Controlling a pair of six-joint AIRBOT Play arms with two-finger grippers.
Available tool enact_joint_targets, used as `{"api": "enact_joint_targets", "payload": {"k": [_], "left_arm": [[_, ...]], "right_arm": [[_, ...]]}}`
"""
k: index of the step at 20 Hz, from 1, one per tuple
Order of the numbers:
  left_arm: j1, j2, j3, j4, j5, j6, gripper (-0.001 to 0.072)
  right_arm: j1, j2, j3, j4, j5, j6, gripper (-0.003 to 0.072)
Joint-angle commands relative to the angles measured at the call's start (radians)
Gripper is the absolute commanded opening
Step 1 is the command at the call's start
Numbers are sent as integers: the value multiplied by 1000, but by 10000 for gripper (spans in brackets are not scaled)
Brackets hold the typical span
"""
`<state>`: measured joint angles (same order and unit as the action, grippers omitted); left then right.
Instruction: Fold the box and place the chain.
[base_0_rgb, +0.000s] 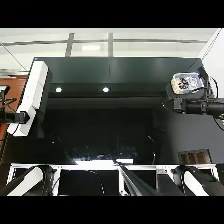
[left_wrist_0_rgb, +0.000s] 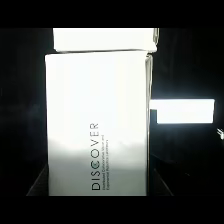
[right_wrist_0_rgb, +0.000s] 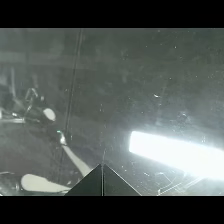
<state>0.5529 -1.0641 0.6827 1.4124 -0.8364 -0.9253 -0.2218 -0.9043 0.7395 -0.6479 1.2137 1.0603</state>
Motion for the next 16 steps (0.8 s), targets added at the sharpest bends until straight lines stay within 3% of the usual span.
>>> {"api": "enact_joint_targets", "payload": {"k": [1, 2, 3, 4, 8, 10, 11, 13, 14, 16], "left_arm": [[2, -26, 2, -39, 124, 60, 296], [2, -26, 8, -43, 130, 60, 403], [-1, -25, 18, -45, 128, 56, 672], [-6, -23, 31, -54, 125, 37, 710], [-85, 18, 150, -99, 56, -2, 710], [-151, 50, 241, -126, 3, -3, 706], [-184, 68, 286, -150, -21, -20, 654], [-237, 107, 342, -221, -82, -71, 79], [-259, 131, 345, -281, -123, -80, 27], [-306, 195, 306, -414, -199, -103, 25]], "right_arm": [[8, 1, 0, 0, -2, 31, 19], [14, 1, 0, 0, -1, 32, 19], [22, 1, 0, 0, -2, 32, 19], [27, 1, 0, 1, -2, 32, 19], [29, 1, 12, 0, -2, 25, 18], [29, 7, 61, -16, 53, -13, 18], [30, 21, 98, -64, 79, -13, 18], [29, 73, 152, -225, 82, 62, 18], [30, 108, 155, -296, 64, 105, 18], [33, 190, 131, -356, -10, 74, 18]]}}
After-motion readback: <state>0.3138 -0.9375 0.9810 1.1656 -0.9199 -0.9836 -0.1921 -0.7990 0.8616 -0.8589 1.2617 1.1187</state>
